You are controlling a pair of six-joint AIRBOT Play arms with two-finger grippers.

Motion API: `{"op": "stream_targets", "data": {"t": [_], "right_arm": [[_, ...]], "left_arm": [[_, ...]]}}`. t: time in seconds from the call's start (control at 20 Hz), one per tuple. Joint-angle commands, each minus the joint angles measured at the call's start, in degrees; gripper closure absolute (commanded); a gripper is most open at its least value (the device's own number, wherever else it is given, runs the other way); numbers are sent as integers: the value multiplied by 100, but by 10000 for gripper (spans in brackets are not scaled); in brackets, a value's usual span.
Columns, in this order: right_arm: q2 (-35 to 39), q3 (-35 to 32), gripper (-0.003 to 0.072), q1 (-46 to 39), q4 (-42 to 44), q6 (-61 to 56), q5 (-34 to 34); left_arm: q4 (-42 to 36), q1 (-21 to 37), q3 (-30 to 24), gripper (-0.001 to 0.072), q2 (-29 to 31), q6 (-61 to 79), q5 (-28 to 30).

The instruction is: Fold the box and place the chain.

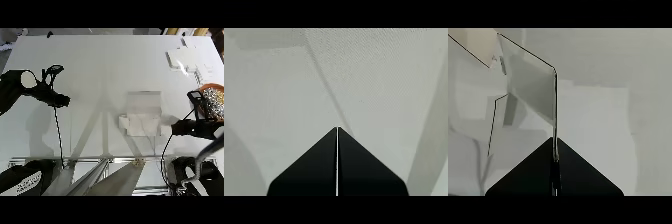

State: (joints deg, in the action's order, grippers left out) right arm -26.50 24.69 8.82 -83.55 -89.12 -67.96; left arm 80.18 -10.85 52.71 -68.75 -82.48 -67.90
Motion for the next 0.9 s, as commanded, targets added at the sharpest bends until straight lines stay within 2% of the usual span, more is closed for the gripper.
{"op": "stream_targets", "data": {"t": [0.0, 0.25, 0.3, 0.45, 0.7, 0.75, 0.85], "right_arm": [[221, -72, 668, 741, 103, -214, 120], [219, -63, 668, 979, 81, -264, 208], [219, -61, 668, 979, 133, -326, 424], [76, -59, 668, 979, 636, -411, 1019], [-339, -61, 668, 979, 1062, -413, 1119], [-352, -61, 668, 979, 1034, -413, 1198], [-352, -61, 668, 979, 1038, -411, 1331]], "left_arm": [[-116, 4, 0, 697, -2, 0, 518], [-1169, 4, 0, 696, -4, 195, 1034], [-1366, 4, 0, 696, -4, 437, 1078], [-2011, 4, 0, 695, -4, 1147, 1025], [-2457, 2, 0, 694, -9, 1434, 1099], [-2538, -28, 0, 646, -26, 1499, 1064], [-2918, -197, 0, 459, -151, 2312, 994]]}}
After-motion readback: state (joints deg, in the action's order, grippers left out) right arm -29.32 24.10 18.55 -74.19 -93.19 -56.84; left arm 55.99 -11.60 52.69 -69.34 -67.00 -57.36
